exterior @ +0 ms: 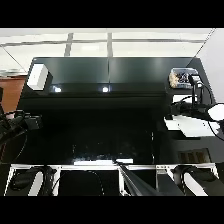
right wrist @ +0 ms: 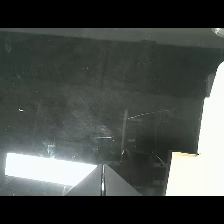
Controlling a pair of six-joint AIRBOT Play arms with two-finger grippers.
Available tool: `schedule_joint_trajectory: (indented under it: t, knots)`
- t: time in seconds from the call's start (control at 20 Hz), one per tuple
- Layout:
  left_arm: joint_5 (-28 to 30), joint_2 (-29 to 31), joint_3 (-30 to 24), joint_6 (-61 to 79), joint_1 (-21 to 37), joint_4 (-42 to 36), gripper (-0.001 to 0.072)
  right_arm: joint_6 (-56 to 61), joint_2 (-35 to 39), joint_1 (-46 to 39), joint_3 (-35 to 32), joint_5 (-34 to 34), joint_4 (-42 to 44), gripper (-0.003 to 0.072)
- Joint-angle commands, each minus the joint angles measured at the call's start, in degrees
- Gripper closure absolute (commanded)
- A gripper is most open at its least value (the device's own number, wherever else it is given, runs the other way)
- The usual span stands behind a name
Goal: Fold the box and place the chain.
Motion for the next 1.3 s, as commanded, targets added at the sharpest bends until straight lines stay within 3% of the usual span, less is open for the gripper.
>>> schedule_joint_trajectory:
  t: [0.0,0.55,0.75,0.8,0.85,0.9,0.95,1.05,1.25]
  knots:
    - [0.0,0.0,0.0,0.0,0.0,0.0,0.0683,0.0,0.0,0.0,0.0,0.0,0.0,0.0667]
    - [0.0,0.0,0.0,0.0,0.0,0.0,0.0683,0.0,0.0,0.0,0.0,-0.3,0.8,0.0667]
    - [0.0,0.0,0.0,0.0,0.0,0.0,0.0683,0.0,0.0,0.0,0.0,-16.0,8.1,0.0663]
    - [0.0,0.0,0.0,0.0,0.0,0.0,0.0683,0.8,0.0,-1.1,0.0,-20.5,7.7,0.0495]
    - [0.0,0.0,0.0,0.0,0.0,0.0,0.0684,2.9,-0.2,-3.3,0.0,-24.2,7.6,0.0098]
    - [0.0,0.0,0.0,0.0,0.0,0.0,0.0683,3.1,-0.6,-6.6,0.0,-27.6,5.9,-0.0031]
    - [0.0,0.0,0.0,0.0,0.0,0.0,0.0684,3.1,-1.2,-10.6,0.3,-28.8,2.6,-0.0032]
    - [0.2,0.0,0.0,0.0,0.0,0.0,0.0684,5.1,-4.5,-22.9,3.5,-24.9,-2.9,-0.0031]
    - [3.6,0.0,0.0,0.0,0.0,0.0,0.0684,8.3,-20.9,-51.4,20.5,0.4,-4.7,-0.0024]
